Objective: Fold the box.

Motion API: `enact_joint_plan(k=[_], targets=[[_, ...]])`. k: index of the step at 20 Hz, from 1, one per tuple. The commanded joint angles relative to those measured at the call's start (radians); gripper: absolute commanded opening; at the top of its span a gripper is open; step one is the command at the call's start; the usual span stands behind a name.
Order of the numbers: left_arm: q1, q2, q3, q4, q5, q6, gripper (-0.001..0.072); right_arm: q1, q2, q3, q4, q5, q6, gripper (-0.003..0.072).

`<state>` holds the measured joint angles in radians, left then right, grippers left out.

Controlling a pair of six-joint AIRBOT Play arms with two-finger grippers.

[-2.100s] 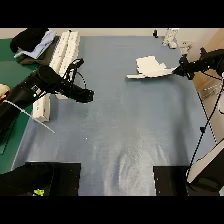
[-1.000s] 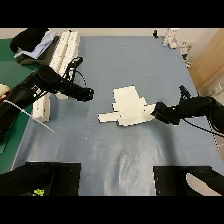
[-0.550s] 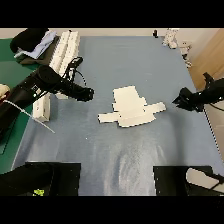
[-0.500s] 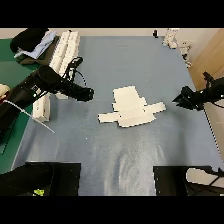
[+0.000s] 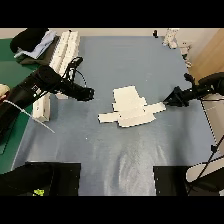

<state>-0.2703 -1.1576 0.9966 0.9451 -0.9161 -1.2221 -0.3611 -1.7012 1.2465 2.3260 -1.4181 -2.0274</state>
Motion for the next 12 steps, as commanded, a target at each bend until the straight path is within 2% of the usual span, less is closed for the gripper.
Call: enact_joint_plan(k=[1, 7, 12], targets=[[0.000, -0.001, 0.000, -0.003, 0.000, 0.000, 0.0013, 0.027, -0.037, 0.032, -0.001, 0.072, -0.035, 0.0301], [0.000, -0.001, 0.000, -0.003, -0.010, 0.000, 0.0013, 0.026, -0.038, 0.080, -0.023, 0.097, -0.031, 0.0301], [0.000, -0.001, 0.000, -0.003, -0.011, 0.000, 0.0013, 0.043, -0.057, 0.077, -0.023, 0.042, -0.031, 0.0301]])
